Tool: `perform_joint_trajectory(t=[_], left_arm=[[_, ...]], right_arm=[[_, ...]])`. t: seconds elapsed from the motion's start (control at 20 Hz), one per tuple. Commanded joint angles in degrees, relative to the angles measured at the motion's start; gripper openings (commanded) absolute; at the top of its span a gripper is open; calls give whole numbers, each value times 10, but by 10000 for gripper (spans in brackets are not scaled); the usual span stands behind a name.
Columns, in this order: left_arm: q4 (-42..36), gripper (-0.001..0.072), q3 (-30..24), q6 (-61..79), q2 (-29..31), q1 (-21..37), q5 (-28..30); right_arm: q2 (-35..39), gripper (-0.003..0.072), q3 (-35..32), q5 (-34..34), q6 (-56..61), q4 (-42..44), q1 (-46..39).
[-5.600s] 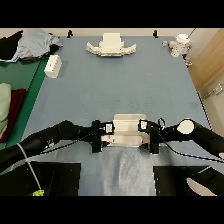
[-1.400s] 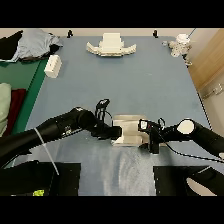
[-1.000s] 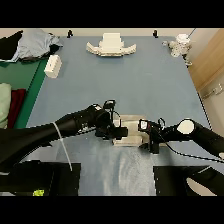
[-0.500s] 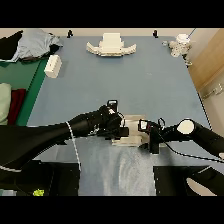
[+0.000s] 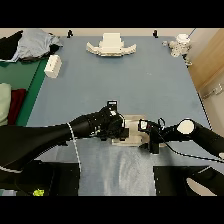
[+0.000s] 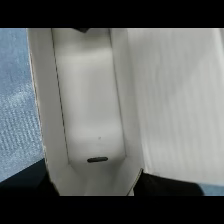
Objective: Fold the box.
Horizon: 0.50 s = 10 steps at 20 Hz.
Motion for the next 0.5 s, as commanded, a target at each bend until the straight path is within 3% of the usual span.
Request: perform_joint_trajectory(t=[0.0, 0.3, 0.35, 0.4, 0.45], left_arm=[[-2, 604, 10, 2, 10, 1, -22], [44, 575, 53, 44, 89, 1, -133], [44, 517, 56, 50, 104, 0, -141], [43, 38, 56, 61, 118, 0, -149], [43, 14, 56, 98, 129, 0, -151]], right_arm=[[0, 541, 0, 0, 0, 0, 0], [0, 541, 0, 0, 0, 0, 0], [0, 541, 0, 0, 0, 0, 0], [0, 541, 0, 0, 0, 0, 0], [0, 541, 0, 0, 0, 0, 0]])
